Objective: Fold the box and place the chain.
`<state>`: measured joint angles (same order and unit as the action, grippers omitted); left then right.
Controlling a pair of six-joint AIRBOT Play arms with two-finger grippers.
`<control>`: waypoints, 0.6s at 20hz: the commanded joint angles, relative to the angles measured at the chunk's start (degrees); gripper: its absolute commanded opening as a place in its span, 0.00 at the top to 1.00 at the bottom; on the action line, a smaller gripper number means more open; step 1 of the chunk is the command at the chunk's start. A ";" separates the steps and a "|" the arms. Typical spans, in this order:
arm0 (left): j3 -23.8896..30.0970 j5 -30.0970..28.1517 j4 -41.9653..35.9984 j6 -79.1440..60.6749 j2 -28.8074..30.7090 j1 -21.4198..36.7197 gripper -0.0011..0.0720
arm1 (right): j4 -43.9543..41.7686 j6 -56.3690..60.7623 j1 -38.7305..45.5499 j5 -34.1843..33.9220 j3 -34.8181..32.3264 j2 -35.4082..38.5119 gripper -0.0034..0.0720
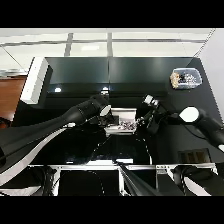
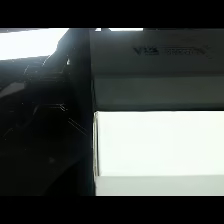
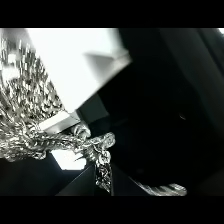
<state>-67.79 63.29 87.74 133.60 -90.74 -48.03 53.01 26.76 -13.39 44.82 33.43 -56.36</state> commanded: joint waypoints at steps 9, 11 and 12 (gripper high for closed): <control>-0.04 -0.02 0.00 -0.02 -0.02 0.02 0.94 | -19.76 22.36 2.86 20.46 17.44 8.00 0.94; -0.04 -0.02 0.00 -0.02 -0.02 0.02 0.95 | -24.50 21.99 2.80 20.17 17.42 7.98 0.94; -0.04 -0.02 0.00 -0.02 -0.02 0.02 0.95 | -24.87 21.88 2.10 20.17 17.31 7.78 0.94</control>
